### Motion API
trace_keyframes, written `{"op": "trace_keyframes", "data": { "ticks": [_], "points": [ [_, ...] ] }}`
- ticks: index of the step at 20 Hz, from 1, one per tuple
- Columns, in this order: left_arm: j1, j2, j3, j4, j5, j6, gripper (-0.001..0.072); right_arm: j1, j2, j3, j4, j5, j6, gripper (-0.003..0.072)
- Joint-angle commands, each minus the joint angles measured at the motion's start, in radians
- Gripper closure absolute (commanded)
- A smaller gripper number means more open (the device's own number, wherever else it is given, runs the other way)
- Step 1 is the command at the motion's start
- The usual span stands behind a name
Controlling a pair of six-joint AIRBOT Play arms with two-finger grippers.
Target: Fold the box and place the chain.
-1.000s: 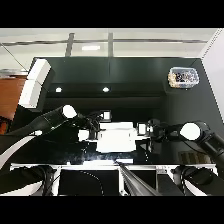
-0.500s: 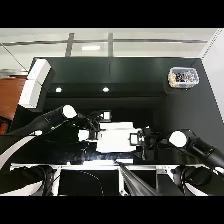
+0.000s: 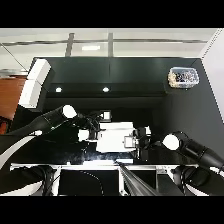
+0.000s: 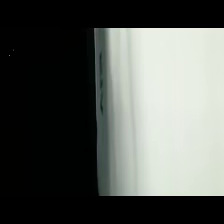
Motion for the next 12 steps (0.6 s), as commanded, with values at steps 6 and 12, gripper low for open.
{"op": "trace_keyframes", "data": {
  "ticks": [6,12],
  "points": [
    [-0.001,0.0,-0.001,0.0,-0.002,0.0,0.0677,-0.019,0.006,0.091,-0.06,-0.023,0.077,-0.0027],
    [-0.001,0.0,-0.001,0.0,-0.02,-0.001,0.0677,-0.127,0.035,0.115,-0.055,0.06,0.077,-0.0027]
  ]
}}
